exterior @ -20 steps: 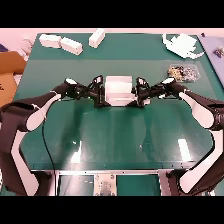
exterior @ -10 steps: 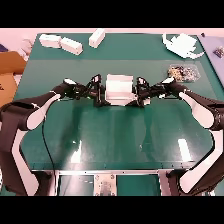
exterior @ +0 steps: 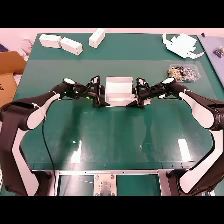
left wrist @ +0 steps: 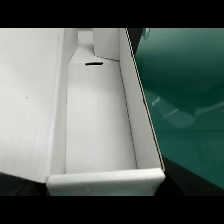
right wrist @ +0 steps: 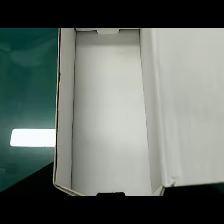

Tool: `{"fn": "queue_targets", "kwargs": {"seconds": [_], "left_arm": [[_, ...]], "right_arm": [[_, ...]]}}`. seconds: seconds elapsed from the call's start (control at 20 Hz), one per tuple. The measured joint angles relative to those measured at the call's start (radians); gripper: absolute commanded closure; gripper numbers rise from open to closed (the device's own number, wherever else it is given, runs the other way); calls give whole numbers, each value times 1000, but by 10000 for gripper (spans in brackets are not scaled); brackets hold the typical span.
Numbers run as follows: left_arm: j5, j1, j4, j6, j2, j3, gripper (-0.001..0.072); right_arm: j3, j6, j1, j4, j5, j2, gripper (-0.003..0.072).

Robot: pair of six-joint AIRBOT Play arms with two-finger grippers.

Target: Fold the box and place the chain.

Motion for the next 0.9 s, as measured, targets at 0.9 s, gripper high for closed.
{"fn": "queue_targets", "kwargs": {"seconds": [0.9], "left_arm": [[47, 11, -114, 117, -28, 2, 44]], "right_arm": [[0, 6, 0, 6, -13, 0, 254]]}}
